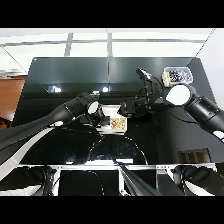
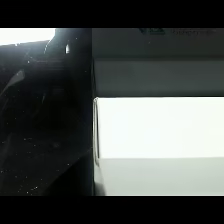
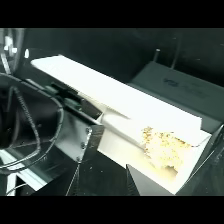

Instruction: Fold the box and place the chain.

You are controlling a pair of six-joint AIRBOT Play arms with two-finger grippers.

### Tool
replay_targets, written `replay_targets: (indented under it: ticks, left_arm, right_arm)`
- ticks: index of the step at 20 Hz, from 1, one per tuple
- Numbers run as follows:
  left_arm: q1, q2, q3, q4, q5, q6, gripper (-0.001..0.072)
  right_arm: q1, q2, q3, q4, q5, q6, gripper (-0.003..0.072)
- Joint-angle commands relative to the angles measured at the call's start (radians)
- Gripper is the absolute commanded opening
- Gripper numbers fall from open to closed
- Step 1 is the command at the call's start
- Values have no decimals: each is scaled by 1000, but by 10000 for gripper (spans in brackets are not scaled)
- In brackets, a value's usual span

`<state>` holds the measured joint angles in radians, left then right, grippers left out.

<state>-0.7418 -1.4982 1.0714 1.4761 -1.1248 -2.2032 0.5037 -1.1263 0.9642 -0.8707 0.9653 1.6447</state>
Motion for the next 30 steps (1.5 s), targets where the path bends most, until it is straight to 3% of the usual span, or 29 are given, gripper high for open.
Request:
replay_targets:
  ticks: [1,5,9,10,12,17,19,21,23,25,26,28,30]
  left_arm:
    - [0,1,1,0,10,0,28]
    - [0,0,0,0,43,0,29]
    - [-1,3,10,-2,63,-142,33]
    - [-5,5,21,-13,59,-159,144]
    - [-13,16,54,-14,21,-156,702]
    - [-23,185,76,122,-145,42,706]
    - [-14,299,24,283,-224,77,706]
    - [87,412,-94,365,-251,98,703]
    - [295,484,-236,193,-183,175,702]
    - [508,505,-370,-230,-31,512,688]
    - [587,501,-427,-477,6,811,688]
    - [664,492,-503,-780,-10,1392,691]
    - [659,491,-544,-875,35,1824,713]
  right_arm:
    - [-57,8,-14,-11,24,-7,347]
    - [-197,58,-13,-130,116,-13,347]
    - [-212,68,-14,-136,156,-83,347]
    - [-204,68,-14,-136,156,-90,347]
    - [-196,68,-14,-136,150,-96,347]
    - [-196,68,-14,-174,151,-101,347]
    - [-196,68,-14,-181,150,-101,347]
    - [-196,68,-14,-181,146,-101,347]
    - [-196,68,-14,-181,145,-101,347]
    - [-196,68,-14,-181,136,-101,347]
    - [-196,68,-14,-181,131,-100,347]
    - [-196,68,-14,-180,128,-100,347]
    - [-196,68,-14,-181,129,-97,347]
